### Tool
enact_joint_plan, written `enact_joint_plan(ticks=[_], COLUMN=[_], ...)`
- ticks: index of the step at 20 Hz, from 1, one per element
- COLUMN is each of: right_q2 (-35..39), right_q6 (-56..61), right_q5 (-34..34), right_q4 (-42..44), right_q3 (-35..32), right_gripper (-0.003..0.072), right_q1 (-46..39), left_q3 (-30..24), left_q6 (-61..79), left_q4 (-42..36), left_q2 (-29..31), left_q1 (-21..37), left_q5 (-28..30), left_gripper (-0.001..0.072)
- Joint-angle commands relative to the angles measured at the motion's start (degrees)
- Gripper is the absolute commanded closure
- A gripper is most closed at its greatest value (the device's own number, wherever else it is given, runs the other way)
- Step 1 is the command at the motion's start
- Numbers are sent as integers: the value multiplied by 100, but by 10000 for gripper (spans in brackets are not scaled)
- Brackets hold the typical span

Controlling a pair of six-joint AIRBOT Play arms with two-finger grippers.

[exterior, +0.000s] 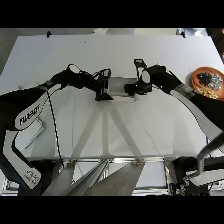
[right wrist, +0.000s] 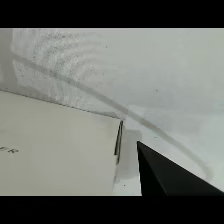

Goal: Fold the box and place the chain.

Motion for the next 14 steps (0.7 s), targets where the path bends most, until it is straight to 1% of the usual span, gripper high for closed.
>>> enact_joint_plan(ticks=[1,2,3,4,5,7,8,13,14], right_q2=[-166,-179,-179,-179,-179,-179,-179,-177,-177], right_q6=[116,116,116,116,116,114,109,114,111], right_q5=[192,188,140,90,87,125,142,201,197], right_q4=[-33,-44,-68,-63,-61,-68,-76,-81,-72], right_q3=[2,2,2,2,2,2,2,20,66], right_gripper=[304,402,461,479,529,535,678,677,664], right_q1=[96,116,136,144,144,144,144,144,144], left_q3=[-2,-2,-2,-2,-2,-2,-2,-2,-2], left_q6=[0,0,0,0,0,0,0,0,0], left_q4=[0,0,0,0,0,0,0,0,0], left_q2=[-4,-4,-4,-4,-4,-4,-4,-4,-4], left_q1=[2,2,2,2,2,2,2,2,2], left_q5=[2,2,0,2,0,0,0,2,0], left_gripper=[491,491,491,491,491,491,491,491,491])
